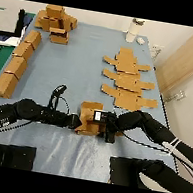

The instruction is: Fold the box.

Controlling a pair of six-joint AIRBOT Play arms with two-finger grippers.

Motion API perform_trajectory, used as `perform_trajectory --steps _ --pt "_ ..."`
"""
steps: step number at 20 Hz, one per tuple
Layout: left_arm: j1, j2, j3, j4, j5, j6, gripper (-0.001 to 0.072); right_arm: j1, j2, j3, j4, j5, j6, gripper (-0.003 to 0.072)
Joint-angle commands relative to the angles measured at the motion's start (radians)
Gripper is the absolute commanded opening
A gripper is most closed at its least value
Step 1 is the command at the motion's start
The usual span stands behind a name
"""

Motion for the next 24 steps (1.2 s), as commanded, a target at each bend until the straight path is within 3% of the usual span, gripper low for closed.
perform_trajectory --steps 1,6,12,19,24 --pt "-0.058 -0.035 0.083 0.324 -0.055 -0.340 0.0479 0.001 -0.001 0.000 0.000 0.000 0.000 0.0495" --pt "-0.150 -0.136 0.199 0.524 -0.111 -0.571 0.0479 0.001 -0.001 0.000 0.000 0.000 0.000 0.0495" --pt "-0.218 -0.258 0.344 0.725 -0.248 -0.775 0.0479 0.001 -0.001 0.000 0.000 0.000 0.000 0.0495" --pt "-0.284 -0.372 0.494 0.849 -0.380 -0.945 0.0478 0.001 -0.001 0.000 0.000 0.000 0.000 0.0495" --pt "-0.286 -0.404 0.504 0.852 -0.389 -1.028 0.0479 0.001 -0.001 0.000 0.000 0.000 0.000 0.0495"
